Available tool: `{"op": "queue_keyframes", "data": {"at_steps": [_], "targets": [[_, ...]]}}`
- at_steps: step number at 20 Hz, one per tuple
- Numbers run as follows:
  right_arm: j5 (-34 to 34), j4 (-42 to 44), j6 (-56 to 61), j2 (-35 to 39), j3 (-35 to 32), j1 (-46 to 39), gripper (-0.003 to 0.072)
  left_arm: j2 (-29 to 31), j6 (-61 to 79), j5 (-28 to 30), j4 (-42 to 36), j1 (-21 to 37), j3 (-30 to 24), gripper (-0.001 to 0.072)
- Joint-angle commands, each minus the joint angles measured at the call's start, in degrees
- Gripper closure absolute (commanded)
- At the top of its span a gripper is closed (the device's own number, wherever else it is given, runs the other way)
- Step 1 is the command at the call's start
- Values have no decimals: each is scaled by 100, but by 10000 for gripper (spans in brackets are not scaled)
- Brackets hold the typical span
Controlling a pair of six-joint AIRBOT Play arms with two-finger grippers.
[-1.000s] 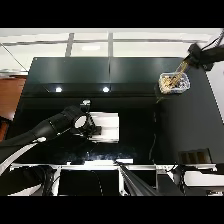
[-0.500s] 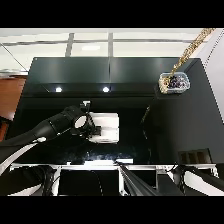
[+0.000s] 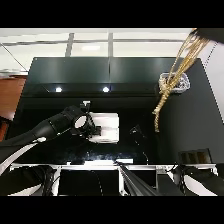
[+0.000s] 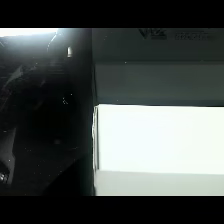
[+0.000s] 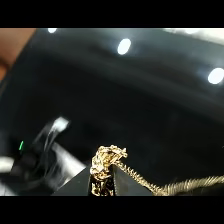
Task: Fold the box and place the chain.
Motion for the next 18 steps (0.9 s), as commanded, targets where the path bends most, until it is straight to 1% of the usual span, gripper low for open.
{"op": "queue_keyframes", "data": {"at_steps": [1,4,7,13,18], "targets": [[382,-142,-17,26,-149,793,663,4,0,-4,-11,-4,-2,679],[380,-142,-17,26,-435,1294,663,4,0,-4,-13,-4,-2,679],[192,-138,-70,15,-710,1641,662,4,0,-7,-13,-4,-2,679],[-293,404,-2,-4,-710,1762,663,2,0,0,-7,-4,-2,679],[-758,645,74,-96,-710,2214,663,2,0,2,-7,-4,-2,679]]}}
